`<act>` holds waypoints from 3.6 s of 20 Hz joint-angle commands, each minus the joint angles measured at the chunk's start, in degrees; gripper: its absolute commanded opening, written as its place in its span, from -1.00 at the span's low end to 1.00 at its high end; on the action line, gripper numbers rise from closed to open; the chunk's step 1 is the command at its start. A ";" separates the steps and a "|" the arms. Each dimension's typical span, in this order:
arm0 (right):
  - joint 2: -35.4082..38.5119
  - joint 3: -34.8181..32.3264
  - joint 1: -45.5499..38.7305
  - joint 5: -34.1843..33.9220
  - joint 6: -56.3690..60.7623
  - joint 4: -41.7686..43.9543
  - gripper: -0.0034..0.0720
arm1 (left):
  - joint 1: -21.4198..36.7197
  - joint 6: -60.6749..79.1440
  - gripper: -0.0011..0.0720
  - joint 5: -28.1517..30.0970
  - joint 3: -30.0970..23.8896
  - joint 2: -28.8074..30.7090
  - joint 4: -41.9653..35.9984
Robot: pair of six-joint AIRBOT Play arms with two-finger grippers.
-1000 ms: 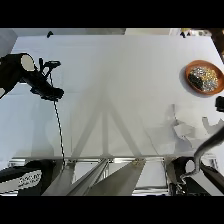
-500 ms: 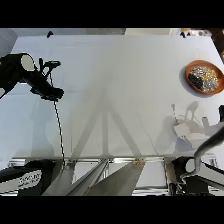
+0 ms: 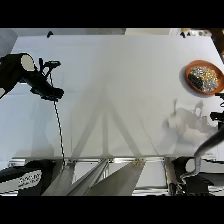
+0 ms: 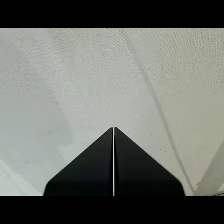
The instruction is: Fold the box and place the chain.
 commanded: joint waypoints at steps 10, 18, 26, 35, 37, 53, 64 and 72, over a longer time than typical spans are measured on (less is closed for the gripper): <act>15.32 -9.25 30.34 -12.79 1.99 27.32 -0.87 | 0.04 0.02 -0.94 0.02 -0.02 0.04 0.02; 33.90 -30.99 50.53 -40.81 11.47 40.87 -0.87 | 0.04 0.00 -0.94 0.02 -0.02 0.04 0.02; 34.14 -32.83 57.35 -43.12 13.33 39.78 -0.87 | 0.02 9.35 -0.02 3.21 -0.02 -0.07 -10.16; 34.14 -32.83 57.35 -43.23 13.29 39.76 -0.87 | -3.65 45.77 0.24 -4.59 -3.08 -7.48 -48.87; 34.14 -32.83 57.35 -43.25 13.27 39.76 -0.87 | -6.05 48.35 0.24 -3.65 -5.03 -9.20 -48.89; 34.14 -32.83 57.35 -42.99 13.27 39.78 -0.87 | -16.04 54.18 0.04 10.51 -6.01 -14.71 -48.35; 34.18 -32.35 57.35 -43.06 13.27 41.29 0.23 | -16.04 64.39 -0.96 10.10 -5.99 -14.40 -48.43; 44.35 -25.59 57.29 -32.59 13.25 36.22 0.37 | -19.69 82.82 -0.97 10.43 -5.99 -9.77 -49.66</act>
